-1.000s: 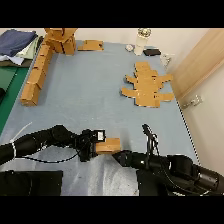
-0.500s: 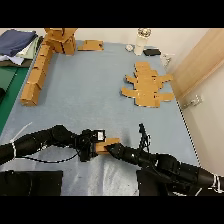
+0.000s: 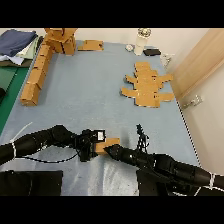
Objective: Fold the box.
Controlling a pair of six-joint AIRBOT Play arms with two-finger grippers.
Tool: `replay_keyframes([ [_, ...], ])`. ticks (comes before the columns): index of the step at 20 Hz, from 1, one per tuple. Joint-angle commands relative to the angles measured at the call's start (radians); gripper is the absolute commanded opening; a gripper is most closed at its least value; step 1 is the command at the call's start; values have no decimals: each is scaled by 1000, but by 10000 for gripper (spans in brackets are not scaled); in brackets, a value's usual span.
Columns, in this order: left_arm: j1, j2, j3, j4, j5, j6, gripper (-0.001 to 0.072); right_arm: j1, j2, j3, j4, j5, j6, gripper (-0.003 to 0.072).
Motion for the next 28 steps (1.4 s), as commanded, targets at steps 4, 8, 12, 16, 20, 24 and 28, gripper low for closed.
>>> replay_keyframes([
  [4, 0, 0, 0, 0, 0, 0, 475, 1, -3, 0, -32, -88, 0, 1],
  [8, 0, 0, 0, 0, 0, 0, 476, 2, -3, 0, -40, -88, 0, 1],
  [12, 0, 0, 0, 0, 0, -5, 476, 1, 61, 21, -96, -57, 0, 0],
  [16, 0, 0, 0, 0, 0, -11, 476, -23, 241, 129, -288, -408, 1, 1],
  [20, 2, 4, 9, 1, 1, -43, 476, -74, 420, 238, -569, -870, 79, 1],
  [24, 9, 61, 29, 60, 1, -206, 475, -82, 579, 255, -712, -1065, 166, 1],
  [28, 126, 203, 34, 295, 0, -574, 475, -82, 608, 254, -712, -1140, 166, 1],
])
